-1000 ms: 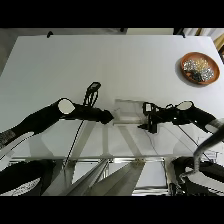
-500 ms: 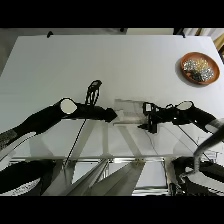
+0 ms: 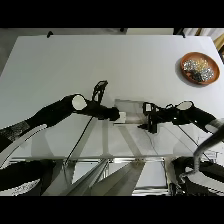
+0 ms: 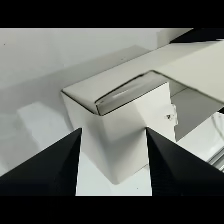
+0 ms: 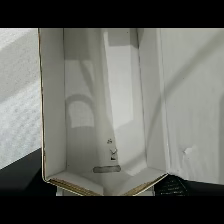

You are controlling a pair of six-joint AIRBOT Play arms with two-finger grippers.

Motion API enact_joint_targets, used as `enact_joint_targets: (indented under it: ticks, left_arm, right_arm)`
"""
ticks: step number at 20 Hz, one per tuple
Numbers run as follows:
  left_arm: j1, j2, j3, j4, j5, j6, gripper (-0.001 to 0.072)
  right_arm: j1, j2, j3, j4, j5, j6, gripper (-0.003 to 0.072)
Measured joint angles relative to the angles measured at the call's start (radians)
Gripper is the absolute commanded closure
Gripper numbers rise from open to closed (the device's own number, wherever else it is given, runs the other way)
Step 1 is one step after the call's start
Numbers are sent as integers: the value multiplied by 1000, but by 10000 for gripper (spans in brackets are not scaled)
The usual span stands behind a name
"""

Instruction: Fold the box and place the chain.

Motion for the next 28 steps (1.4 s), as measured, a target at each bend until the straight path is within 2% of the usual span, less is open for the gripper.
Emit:
enact_joint_targets:
  ticks: [7, 14, 17, 18, 19, 24, 28]
  left_arm:
    - [-47, -64, 144, 224, -154, -281, 257]
    - [-100, -180, 299, 301, -296, -418, 260]
    - [-109, -201, 323, 336, -335, -478, 269]
    - [-111, -205, 328, 348, -344, -502, 317]
    - [-111, -208, 331, 359, -354, -525, 329]
    - [-114, -232, 372, 396, -396, -619, 328]
    - [-125, -314, 488, 449, -532, -642, 319]
  right_arm:
    - [0, 0, 0, 0, 0, 0, 314]
    - [0, 0, 0, 0, 0, -1, 314]
    - [0, 0, 0, 0, 0, 0, 314]
    - [0, 0, 0, 0, 0, 1, 314]
    - [0, 0, 0, 0, 0, 1, 314]
    - [0, 0, 0, 0, 0, 1, 314]
    - [0, 0, 0, 0, 0, 1, 314]
